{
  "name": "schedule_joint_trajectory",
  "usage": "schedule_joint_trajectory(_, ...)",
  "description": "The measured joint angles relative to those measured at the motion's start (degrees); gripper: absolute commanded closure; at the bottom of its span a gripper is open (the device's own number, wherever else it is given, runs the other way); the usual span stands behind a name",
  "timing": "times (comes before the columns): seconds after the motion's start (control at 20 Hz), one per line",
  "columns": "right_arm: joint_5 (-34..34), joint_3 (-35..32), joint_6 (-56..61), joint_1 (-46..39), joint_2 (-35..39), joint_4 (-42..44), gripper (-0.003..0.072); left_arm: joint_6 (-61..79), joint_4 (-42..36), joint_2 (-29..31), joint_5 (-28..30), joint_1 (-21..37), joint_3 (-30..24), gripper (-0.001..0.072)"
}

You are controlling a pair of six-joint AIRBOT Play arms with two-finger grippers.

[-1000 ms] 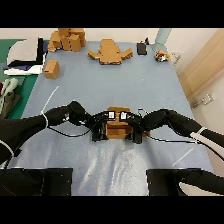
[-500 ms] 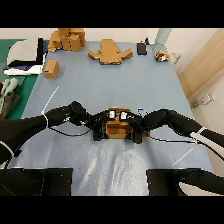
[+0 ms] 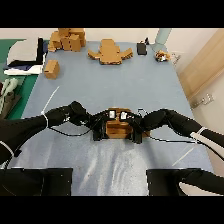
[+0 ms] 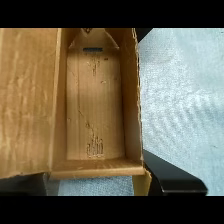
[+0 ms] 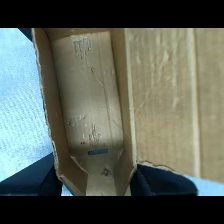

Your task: Fold the box.

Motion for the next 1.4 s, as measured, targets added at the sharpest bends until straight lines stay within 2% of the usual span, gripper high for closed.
schedule_joint_trajectory(0.9, 0.0, 0.0, 0.0, 0.0, 0.0, 0.2, 0.0176, 0.0, 0.1, 0.0, 0.0, 0.0, 0.0, 0.0196)
schedule_joint_trajectory(0.95, 0.0, 0.0, 0.0, 0.0, 0.0, 0.3, 0.0155, 0.0, 0.1, 0.0, 0.0, 0.0, 0.0, 0.0196)
schedule_joint_trajectory(1.0, -0.1, 0.0, 0.0, 0.0, 0.0, 0.4, -0.0034, 0.0, 0.0, 0.0, 0.0, 0.0, 0.0, 0.0196)
schedule_joint_trajectory(1.2, -2.4, 0.3, 1.2, 0.0, 1.4, -1.2, -0.0034, 0.0, 0.1, 0.0, 0.0, 0.0, 0.0, 0.0196)
schedule_joint_trajectory(1.4, -3.8, 0.5, 9.6, 0.0, 5.8, -9.9, -0.0034, 0.0, 0.1, 0.0, 0.0, 0.0, 0.0, 0.0196)
